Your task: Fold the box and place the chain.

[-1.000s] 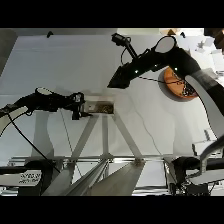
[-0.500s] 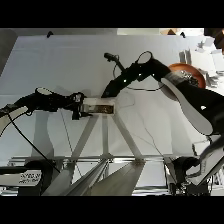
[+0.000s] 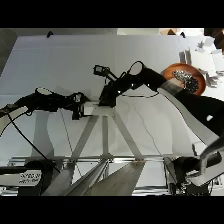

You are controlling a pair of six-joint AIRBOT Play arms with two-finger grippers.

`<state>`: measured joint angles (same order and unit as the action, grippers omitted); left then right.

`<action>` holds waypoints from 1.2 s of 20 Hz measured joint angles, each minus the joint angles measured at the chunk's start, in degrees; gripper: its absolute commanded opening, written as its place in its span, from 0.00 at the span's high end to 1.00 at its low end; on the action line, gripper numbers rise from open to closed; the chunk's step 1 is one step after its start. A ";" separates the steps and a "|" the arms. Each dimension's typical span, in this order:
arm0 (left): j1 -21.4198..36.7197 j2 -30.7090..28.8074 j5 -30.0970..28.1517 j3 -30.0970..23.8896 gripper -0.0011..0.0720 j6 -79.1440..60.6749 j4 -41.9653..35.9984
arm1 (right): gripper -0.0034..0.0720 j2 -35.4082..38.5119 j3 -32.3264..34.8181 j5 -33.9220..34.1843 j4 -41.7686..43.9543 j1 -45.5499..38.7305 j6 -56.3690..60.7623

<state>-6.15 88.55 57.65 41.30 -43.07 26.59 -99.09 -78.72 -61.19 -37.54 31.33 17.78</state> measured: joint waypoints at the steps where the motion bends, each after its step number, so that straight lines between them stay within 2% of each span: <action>1: 0.00 0.00 0.00 0.00 0.52 0.00 0.00 | 0.44 1.64 1.27 1.81 -0.33 0.46 -0.98; 8: 0.00 0.00 0.00 0.00 0.52 0.02 -0.02 | 0.44 9.27 11.04 11.54 -1.16 3.91 -5.35; 10: 0.00 0.00 0.00 0.00 0.52 0.02 -0.02 | 0.50 11.08 13.18 15.08 -1.09 4.87 -5.75; 12: 0.00 0.00 0.00 0.00 0.52 0.02 -0.02 | 0.50 12.35 14.34 17.35 -0.81 5.33 -5.92; 22: 0.00 0.00 0.00 0.00 0.52 0.07 -0.02 | 0.50 13.79 17.53 20.81 -3.21 6.01 -6.29; 24: 0.00 0.00 -0.02 0.00 0.52 0.15 -0.04 | 0.57 13.79 17.77 22.03 -4.39 6.03 -6.27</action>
<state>-6.15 88.55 57.63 41.30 -42.92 26.55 -85.30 -60.95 -39.16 -41.93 37.36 11.51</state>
